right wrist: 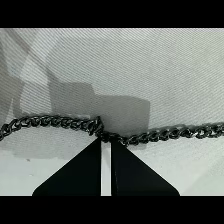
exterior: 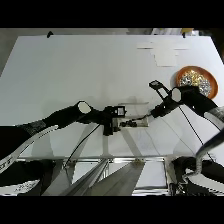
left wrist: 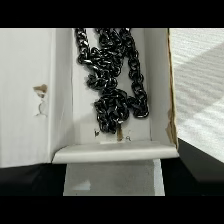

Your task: Fold the box and place the chain.

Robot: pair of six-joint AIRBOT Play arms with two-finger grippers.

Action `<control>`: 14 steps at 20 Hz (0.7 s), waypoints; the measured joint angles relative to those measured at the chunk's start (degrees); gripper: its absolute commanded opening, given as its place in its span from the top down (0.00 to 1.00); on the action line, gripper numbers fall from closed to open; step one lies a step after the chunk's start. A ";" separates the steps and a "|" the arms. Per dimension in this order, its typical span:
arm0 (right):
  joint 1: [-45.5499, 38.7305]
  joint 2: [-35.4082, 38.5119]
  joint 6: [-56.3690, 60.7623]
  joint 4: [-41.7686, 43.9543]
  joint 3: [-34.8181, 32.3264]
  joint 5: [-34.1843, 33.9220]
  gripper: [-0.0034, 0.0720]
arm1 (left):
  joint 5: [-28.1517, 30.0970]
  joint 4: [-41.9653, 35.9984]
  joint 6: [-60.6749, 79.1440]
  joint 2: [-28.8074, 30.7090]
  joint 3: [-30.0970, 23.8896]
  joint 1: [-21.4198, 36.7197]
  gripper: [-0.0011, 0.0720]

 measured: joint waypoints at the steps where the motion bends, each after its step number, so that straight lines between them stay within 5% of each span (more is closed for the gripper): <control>1: 0.00 0.33 -0.11 0.00 -0.11 0.28 0.94 | 0.00 0.00 0.00 0.00 0.00 0.00 0.62; 9: 0.00 13.20 -0.52 0.72 -0.17 5.14 0.93 | 0.00 0.00 0.00 0.00 0.00 0.00 0.62; 10: 0.00 14.69 -0.52 0.90 -0.17 5.11 0.90 | 0.00 0.02 -0.02 0.00 0.00 0.00 0.62; 12: 0.00 16.22 -0.39 1.16 -0.17 4.85 0.65 | 0.00 0.02 0.00 0.00 0.00 0.00 0.62; 14: 0.00 15.91 1.31 1.18 -0.17 3.78 0.56 | 0.00 0.02 0.00 0.00 0.00 0.00 0.62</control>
